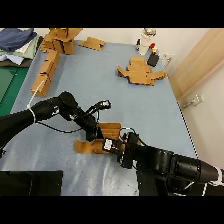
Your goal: Fold the box.
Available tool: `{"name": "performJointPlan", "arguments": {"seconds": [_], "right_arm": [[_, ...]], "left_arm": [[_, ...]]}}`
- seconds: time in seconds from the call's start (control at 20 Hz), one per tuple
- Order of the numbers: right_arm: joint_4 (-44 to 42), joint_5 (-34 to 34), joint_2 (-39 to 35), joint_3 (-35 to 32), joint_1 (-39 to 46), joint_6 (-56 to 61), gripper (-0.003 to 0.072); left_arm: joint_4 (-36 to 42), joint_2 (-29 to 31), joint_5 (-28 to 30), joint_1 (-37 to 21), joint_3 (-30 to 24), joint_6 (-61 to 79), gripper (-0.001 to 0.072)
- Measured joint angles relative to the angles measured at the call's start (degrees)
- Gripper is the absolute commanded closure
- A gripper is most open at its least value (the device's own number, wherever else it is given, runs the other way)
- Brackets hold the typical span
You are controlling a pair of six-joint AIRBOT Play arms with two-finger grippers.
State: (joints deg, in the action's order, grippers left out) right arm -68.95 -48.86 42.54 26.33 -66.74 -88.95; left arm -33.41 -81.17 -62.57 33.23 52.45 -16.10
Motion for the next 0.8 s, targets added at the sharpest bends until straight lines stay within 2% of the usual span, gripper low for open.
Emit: {"name": "performJointPlan", "arguments": {"seconds": [0.2, 0.45, 0.65, 0.8], "right_arm": [[-9.3, 3.6, -1.7, -1.6, 7.3, -14.2, -0.0026], [-31.1, 5.4, -1.2, -2.2, 22.1, -42.3, -0.0026], [-46.4, 4.9, 2.0, -2.3, 31.6, -62.1, -0.0026], [-54.5, 3.8, 5.7, -2.3, 35.4, -71.8, -0.0024]], "left_arm": [[0.0, 0.0, 0.0, 0.0, 0.0, 0.0, 0.0696], [0.0, 0.0, 0.0, 0.0, 0.0, 0.0, 0.0696], [0.0, 0.0, 0.0, 0.0, 0.0, 0.0, 0.0696], [0.0, 0.0, 0.0, 0.0, 0.0, 0.0, 0.0696]]}}
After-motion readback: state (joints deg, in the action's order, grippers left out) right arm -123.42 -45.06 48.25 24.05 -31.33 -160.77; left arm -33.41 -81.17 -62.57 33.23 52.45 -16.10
